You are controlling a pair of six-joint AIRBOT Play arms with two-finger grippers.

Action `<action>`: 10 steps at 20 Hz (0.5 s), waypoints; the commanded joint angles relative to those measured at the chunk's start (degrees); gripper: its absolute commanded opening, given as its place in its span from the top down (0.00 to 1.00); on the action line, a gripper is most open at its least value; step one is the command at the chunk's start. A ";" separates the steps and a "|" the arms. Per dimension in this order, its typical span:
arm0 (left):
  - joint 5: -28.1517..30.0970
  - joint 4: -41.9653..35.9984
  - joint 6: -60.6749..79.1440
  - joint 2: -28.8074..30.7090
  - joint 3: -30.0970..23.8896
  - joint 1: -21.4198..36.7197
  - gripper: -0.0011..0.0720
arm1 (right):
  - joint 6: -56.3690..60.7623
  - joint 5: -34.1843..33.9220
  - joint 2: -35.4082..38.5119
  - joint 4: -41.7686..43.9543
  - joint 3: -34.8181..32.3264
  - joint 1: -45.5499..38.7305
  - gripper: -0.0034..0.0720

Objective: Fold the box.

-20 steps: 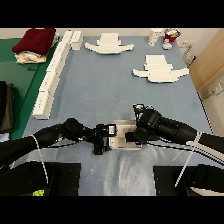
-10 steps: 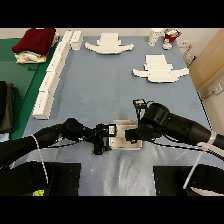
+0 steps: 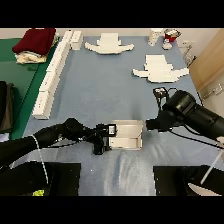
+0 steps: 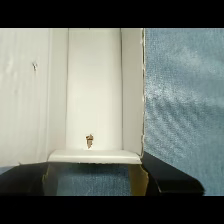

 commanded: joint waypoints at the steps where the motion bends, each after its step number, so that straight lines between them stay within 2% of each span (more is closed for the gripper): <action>1: 0.00 0.00 0.00 -0.02 0.07 -0.02 0.35 | -11.80 13.60 -4.42 10.08 -3.41 -13.66 0.95; 3: 0.00 0.00 0.00 -0.02 0.07 -0.02 0.35 | -19.45 19.76 -7.91 19.96 -3.28 -18.73 0.95; 5: 0.02 0.00 0.00 -0.02 0.07 -0.02 0.35 | -30.73 21.75 -11.08 34.45 -2.25 -21.94 0.95; 8: 0.00 0.00 0.00 -0.02 0.07 -0.02 0.35 | -44.46 20.57 -13.11 50.49 -0.50 -22.77 0.95; 10: 0.00 0.00 0.00 -0.02 0.07 -0.02 0.35 | -52.06 14.86 -13.03 56.74 1.18 -22.67 0.95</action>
